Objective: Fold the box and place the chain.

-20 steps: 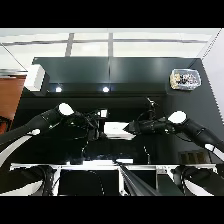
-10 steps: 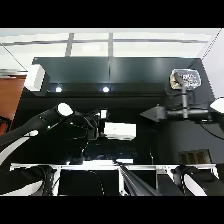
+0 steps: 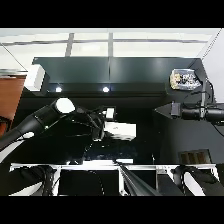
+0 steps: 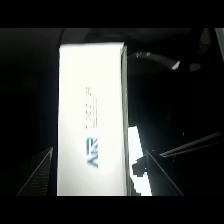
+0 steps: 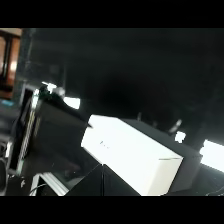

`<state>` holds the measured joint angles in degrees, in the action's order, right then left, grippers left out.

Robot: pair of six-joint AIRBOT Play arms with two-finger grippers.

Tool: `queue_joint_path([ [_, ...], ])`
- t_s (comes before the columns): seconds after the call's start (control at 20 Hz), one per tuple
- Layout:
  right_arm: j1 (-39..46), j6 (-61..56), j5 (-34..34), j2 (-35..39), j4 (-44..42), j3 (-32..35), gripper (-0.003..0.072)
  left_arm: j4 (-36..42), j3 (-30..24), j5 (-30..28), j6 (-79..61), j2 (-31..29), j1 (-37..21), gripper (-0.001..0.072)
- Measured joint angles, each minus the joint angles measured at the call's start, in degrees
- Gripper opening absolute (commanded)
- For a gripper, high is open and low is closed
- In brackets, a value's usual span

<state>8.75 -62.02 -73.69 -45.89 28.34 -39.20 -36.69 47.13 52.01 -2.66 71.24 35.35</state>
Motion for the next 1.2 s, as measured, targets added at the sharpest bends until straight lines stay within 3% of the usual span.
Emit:
queue_joint_path([
  [0.2, 0.3, -0.1, 0.3, 0.1, 0.2, 0.0, 0.0014, -0.7, 3.5, -3.3, 9.6, 3.7, 1.5, 0.0714],
  [0.45, 0.4, -0.2, 0.6, 0.1, 0.3, 0.0, 0.0013, -1.5, 4.8, -2.0, 14.7, 7.5, 1.6, 0.0713],
  [0.9, 0.4, -0.1, 0.7, 0.1, 0.7, 0.0, 0.0013, -2.1, 5.7, 0.7, 13.3, 9.4, 2.1, 0.0714],
  [1.2, 0.4, -0.1, 0.9, 0.1, 1.0, 0.0, 0.0014, -4.4, 5.8, -0.3, 9.4, 9.5, 5.6, 0.0715],
])
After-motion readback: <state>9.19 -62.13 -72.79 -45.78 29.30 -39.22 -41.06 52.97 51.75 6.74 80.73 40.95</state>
